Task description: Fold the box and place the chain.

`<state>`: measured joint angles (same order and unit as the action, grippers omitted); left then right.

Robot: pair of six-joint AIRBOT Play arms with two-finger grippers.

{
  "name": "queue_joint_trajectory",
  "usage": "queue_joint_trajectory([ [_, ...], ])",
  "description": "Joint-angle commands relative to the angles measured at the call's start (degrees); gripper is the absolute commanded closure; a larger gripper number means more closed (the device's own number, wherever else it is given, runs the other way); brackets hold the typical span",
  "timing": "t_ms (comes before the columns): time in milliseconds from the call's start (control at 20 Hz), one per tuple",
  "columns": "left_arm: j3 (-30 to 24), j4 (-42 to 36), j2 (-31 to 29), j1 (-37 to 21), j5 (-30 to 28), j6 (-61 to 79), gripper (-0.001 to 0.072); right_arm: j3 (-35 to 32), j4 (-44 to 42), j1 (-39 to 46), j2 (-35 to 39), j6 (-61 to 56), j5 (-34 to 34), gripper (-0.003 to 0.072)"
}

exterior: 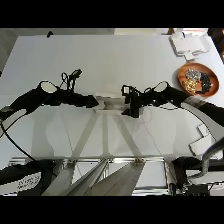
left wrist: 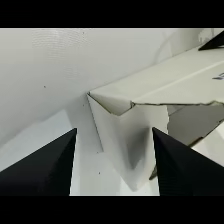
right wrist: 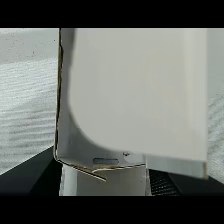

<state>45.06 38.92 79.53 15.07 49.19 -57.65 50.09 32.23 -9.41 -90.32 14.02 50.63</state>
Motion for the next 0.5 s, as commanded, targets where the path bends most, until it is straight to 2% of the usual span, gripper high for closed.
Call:
queue_joint_trajectory([
  [0, 0.1, 1.2, -0.5, 1.4, 1.9, -2.8, 0.0211, 0.0, -0.1, 0.0, 0.0, 0.0, -0.1, 0.0282],
  [200, 2.8, 2.5, -0.4, 4.3, 2.4, -6.1, 0.0214, 0.0, -0.1, 0.0, 0.0, 0.0, -0.1, 0.0282],
  [300, 4.9, 4.7, -0.4, 5.1, 3.3, -8.8, 0.0244, 0.0, -0.1, 0.0, 0.0, 0.0, -0.1, 0.0282],
  [350, 5.7, 7.4, -0.4, 5.6, 3.6, -10.7, 0.0271, 0.0, -0.1, 0.0, 0.0, 0.0, -0.1, 0.0282],
  [450, 6.2, 14.7, -0.4, 6.9, 3.6, -15.5, 0.0272, 0.0, -0.1, 0.0, 0.0, 0.0, -0.1, 0.0282],
])
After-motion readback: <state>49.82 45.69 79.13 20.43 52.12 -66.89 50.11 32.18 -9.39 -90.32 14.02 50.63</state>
